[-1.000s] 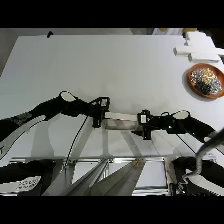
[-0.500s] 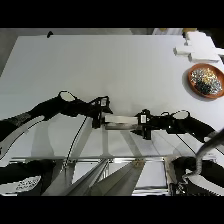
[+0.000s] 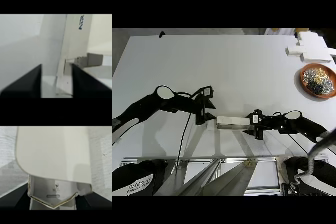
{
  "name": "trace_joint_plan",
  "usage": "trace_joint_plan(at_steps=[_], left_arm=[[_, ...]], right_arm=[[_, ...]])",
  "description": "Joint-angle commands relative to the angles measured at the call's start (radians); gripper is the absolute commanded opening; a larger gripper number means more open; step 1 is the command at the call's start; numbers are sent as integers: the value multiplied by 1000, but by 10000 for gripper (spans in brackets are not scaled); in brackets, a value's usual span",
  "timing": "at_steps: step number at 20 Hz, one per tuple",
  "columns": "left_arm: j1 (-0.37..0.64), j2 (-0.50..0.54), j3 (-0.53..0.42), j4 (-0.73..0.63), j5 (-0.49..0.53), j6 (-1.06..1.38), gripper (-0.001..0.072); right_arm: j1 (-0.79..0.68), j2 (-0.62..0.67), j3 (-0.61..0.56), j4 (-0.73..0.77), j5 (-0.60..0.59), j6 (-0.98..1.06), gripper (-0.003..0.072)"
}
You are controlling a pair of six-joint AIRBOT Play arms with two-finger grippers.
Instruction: Fold the box and place the chain.
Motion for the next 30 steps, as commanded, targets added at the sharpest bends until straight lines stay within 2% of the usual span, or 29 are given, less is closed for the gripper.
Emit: trace_joint_plan(at_steps=[1,2,3,6,10,13,18,21,25,27,30], left_arm=[[32,115,1,118,-87,-163,191],[31,146,1,154,-113,-163,115],[28,175,1,187,-157,-162,1],[19,213,1,202,-281,-195,2],[-124,192,-5,203,-227,-223,2],[-273,155,-5,186,-71,-225,3],[-411,105,-5,168,229,-225,7],[-418,75,-5,111,366,-225,8],[-417,33,-5,-34,620,-225,8],[-410,-8,-5,-73,667,-227,8],[-399,-88,-5,-78,671,-286,7]], right_arm=[[0,0,0,0,2,0,440],[0,0,0,0,3,0,440],[0,0,0,0,3,0,440],[0,0,0,0,3,0,440],[0,0,0,0,3,0,440],[0,0,0,0,3,0,440],[0,0,0,0,3,0,440],[0,0,0,0,3,0,440],[0,0,0,0,3,0,440],[0,0,0,0,3,0,440],[0,0,0,0,3,0,440]])
